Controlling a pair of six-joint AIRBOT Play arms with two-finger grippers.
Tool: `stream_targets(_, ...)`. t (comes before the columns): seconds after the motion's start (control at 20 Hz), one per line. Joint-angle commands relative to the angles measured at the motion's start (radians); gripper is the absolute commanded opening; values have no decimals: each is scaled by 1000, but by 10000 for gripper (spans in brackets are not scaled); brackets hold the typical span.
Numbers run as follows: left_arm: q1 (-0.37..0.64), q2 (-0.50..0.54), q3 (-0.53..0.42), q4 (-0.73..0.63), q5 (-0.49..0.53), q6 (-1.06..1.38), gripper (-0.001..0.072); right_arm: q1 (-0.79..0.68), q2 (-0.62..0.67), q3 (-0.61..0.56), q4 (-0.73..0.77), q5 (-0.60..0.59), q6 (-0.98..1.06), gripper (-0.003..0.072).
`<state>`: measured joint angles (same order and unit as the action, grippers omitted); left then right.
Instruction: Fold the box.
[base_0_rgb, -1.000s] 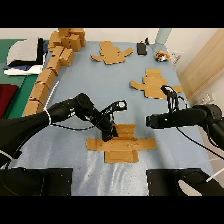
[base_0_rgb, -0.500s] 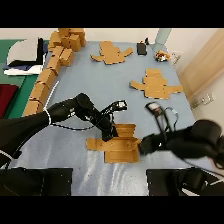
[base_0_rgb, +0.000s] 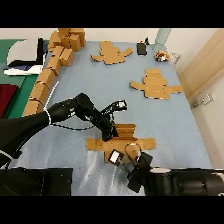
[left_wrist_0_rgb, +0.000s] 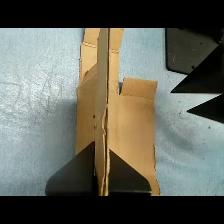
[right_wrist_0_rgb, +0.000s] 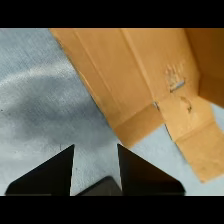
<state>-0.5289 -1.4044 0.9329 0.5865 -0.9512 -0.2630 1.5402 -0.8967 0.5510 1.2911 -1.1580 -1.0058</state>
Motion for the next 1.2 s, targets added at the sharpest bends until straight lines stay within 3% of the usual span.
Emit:
stream_targets(0.0, 0, 0, 1, 0, 0, 0, 15, 49, -102, -7, -106, 64, -12, 415)
stream_targets(0.45, -1, 0, 1, 0, 0, 0, 15, 35, -199, -5, -358, 76, 56, 403)
stream_targets(0.65, -1, 0, 1, 0, 0, 0, 15, 32, -176, 35, -373, -7, 139, 403)
stream_targets(0.95, -1, 0, 1, 0, 0, 0, 15, 32, -149, 37, -373, 5, 152, 413)
stream_targets(1.0, -1, 0, 1, 0, 0, 0, 15, 31, -149, 37, -380, 4, 152, 428)
stream_targets(1.05, -1, 0, 1, 0, 0, 0, 15, 28, -149, 37, -398, 0, 152, 554)
stream_targets(1.15, -1, 0, 1, 0, 0, 0, 15, 25, -149, 37, -445, 3, 152, 597)
